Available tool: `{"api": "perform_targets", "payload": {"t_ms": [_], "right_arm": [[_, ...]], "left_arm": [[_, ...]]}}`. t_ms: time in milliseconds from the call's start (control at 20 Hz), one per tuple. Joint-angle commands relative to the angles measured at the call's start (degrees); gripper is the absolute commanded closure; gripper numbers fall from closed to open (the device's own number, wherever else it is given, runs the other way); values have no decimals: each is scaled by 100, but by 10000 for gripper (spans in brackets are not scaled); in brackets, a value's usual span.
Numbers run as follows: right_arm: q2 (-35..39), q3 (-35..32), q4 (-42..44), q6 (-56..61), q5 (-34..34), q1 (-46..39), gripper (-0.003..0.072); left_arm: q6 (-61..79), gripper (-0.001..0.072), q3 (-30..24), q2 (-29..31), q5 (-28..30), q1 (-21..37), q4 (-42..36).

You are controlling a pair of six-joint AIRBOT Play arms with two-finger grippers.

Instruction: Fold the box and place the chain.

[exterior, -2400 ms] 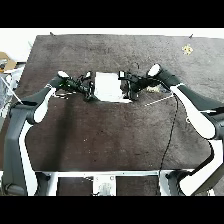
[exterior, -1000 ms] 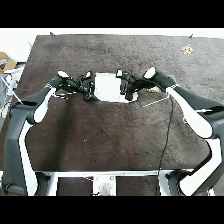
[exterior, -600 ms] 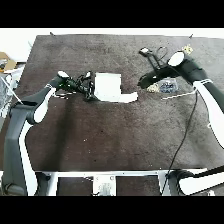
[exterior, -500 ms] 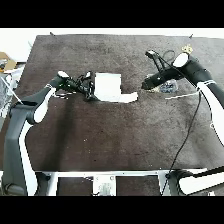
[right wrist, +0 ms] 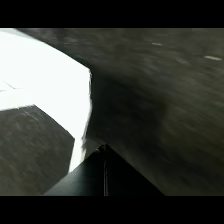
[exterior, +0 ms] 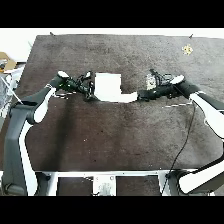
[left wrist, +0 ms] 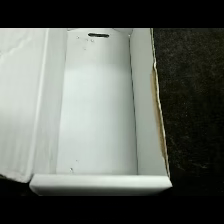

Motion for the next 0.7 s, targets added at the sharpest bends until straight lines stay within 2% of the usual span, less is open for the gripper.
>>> {"api": "perform_targets", "payload": {"t_ms": [0, 50, 150, 250, 350, 650], "right_arm": [[-352, -79, 1237, -898, -79, 149, 683], [-356, -79, 1558, -1088, -39, 153, 682], [-343, -66, 2081, -1233, 85, 153, 394], [-343, -63, 2295, -1231, 138, 164, 388], [-343, -63, 2529, -1202, 151, 179, 208], [-345, -9, 2649, -933, 144, 503, 209]], "left_arm": [[0, 294, 7, -2, 0, -4, 2], [0, 294, 7, -2, 0, -4, 2], [0, 294, 7, -2, 0, -4, 2], [0, 294, 7, -2, 0, -4, 2], [0, 294, 7, -2, 0, -4, 2], [0, 294, 7, -2, 0, -4, 2]]}}
